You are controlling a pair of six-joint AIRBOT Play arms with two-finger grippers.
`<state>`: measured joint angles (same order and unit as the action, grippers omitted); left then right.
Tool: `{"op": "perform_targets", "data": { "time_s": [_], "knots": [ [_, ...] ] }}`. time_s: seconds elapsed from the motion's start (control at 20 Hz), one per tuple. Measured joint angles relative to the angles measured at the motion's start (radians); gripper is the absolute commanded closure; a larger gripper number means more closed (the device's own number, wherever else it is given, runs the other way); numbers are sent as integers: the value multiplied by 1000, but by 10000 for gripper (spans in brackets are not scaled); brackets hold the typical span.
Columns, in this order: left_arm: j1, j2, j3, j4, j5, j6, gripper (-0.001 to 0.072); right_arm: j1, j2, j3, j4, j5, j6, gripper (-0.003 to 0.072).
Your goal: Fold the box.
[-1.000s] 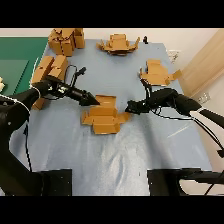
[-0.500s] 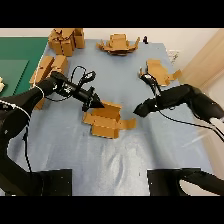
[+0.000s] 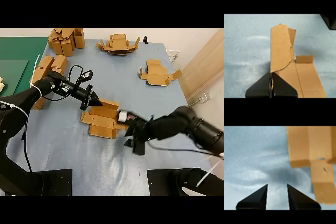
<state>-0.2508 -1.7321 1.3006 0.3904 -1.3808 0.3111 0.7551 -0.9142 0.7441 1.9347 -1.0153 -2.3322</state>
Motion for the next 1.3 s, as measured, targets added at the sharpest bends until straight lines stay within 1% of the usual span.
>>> {"op": "perform_targets", "data": {
  "time_s": [0.05, 0.1, 0.15, 0.35, 0.5, 0.6, 0.75, 1.05, 1.3],
  "knots": [
    [0, 0, 0, -8, 10, -6, 697, 44, -18, -10, -29, 53, 18, 211],
    [1, 0, 0, -14, 21, -11, 697, 82, -42, -18, -74, 109, 47, 75],
    [1, 0, 0, -19, 31, -16, 696, 114, -67, -23, -123, 157, 80, 22],
    [2, -10, 0, -26, 54, -40, 695, 195, -166, -34, -351, 282, 237, 23],
    [2, -22, 0, -30, 52, -58, 694, 214, -210, -36, -517, 367, 356, 24],
    [2, -27, 0, -32, 48, -68, 694, 217, -233, -37, -600, 419, 410, 24],
    [2, -30, 0, -32, 42, -72, 693, 216, -268, -37, -669, 462, 452, 25],
    [2, -32, 0, -31, 32, -76, 693, 214, -307, -37, -735, 491, 499, 26],
    [2, -32, 0, -29, -4, -76, 693, 177, -311, -37, -922, 500, 702, 26]
  ]
}}
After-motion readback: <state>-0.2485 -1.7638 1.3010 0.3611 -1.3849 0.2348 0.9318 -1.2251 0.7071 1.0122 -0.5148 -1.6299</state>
